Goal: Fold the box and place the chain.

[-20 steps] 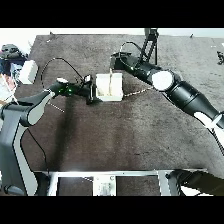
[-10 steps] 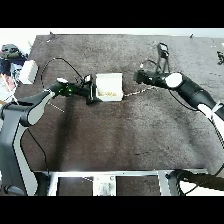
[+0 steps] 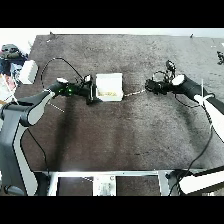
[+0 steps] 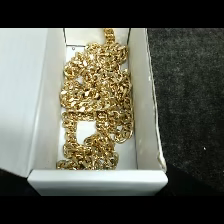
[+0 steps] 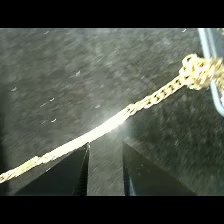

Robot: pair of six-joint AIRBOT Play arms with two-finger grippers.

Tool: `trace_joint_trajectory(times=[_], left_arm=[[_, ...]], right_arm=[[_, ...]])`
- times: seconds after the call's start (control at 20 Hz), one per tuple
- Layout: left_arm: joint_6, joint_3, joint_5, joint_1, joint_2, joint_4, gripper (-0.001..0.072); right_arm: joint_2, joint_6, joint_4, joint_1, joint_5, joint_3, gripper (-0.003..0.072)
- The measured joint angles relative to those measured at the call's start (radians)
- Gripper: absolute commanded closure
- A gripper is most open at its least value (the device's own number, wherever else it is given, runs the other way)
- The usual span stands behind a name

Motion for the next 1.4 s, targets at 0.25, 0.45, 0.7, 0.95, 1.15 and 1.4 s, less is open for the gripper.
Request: trace_joint_trajectory(times=[0.25,0.45,0.7,0.95,1.15,1.4], left_arm=[[0.000,0.000,0.000,0.000,0.000,0.000,0.0244],[0.000,0.000,0.000,0.000,0.000,0.000,0.0244],[0.000,0.000,0.000,0.000,0.000,0.000,0.0244],[0.000,0.000,-0.001,0.000,0.000,0.000,0.0244],[0.000,0.000,-0.001,0.000,0.000,0.000,0.0244],[0.000,0.000,-0.001,0.000,0.000,0.000,0.0244]], right_arm=[[-0.050,0.142,-0.154,0.011,0.043,0.064,0.0465],[-0.066,0.213,-0.222,0.042,0.012,0.077,0.0465],[-0.089,0.260,-0.256,0.058,-0.010,0.082,0.0466],[-0.105,0.285,-0.264,0.064,-0.050,0.084,0.0654],[-0.120,0.293,-0.263,0.068,-0.063,0.085,0.0657],[-0.027,0.266,-0.264,0.108,-0.057,0.084,0.0673]])
